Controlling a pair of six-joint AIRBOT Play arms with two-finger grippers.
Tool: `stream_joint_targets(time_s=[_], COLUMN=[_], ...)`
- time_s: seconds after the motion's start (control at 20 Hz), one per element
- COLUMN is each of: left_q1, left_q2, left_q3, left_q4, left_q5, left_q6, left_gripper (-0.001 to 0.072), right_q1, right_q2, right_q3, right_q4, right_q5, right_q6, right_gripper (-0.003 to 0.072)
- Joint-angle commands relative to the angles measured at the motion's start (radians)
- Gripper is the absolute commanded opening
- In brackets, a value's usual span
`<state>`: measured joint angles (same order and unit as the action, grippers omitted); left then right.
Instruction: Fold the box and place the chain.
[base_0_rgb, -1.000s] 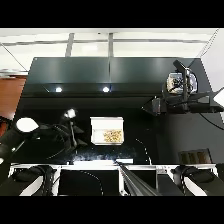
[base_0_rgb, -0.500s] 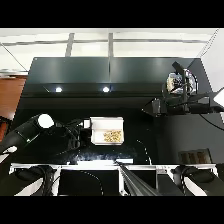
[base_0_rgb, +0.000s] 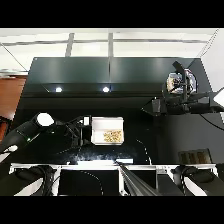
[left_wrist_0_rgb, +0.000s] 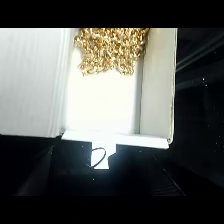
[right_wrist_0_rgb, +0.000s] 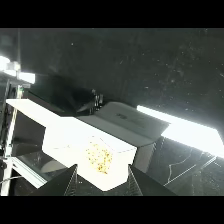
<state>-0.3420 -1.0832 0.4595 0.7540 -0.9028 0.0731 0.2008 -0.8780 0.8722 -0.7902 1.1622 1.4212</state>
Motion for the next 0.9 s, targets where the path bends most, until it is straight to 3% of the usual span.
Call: stream_joint_targets(time_s=[0.0, 0.55, 0.85], left_q1=[0.000, -0.003, -0.058], left_q2=[-0.016, -0.059, -0.059], left_q3=[0.001, -0.003, -0.003], left_q4=[-0.051, -0.086, -0.103], left_q5=[0.010, -0.040, -0.014], left_q6=[0.080, 0.137, 0.124], left_gripper=[0.0713, 0.0712, 0.0712], right_q1=[0.001, 0.001, 0.001], right_q2=[0.000, 0.000, 0.000], right_q3=[0.001, 0.001, 0.001], right_q4=[-0.002, -0.002, -0.001], right_q5=[-0.002, -0.022, -0.022], right_q6=[0.000, 0.000, 0.000], right_gripper=[0.0382, 0.0382, 0.0382])
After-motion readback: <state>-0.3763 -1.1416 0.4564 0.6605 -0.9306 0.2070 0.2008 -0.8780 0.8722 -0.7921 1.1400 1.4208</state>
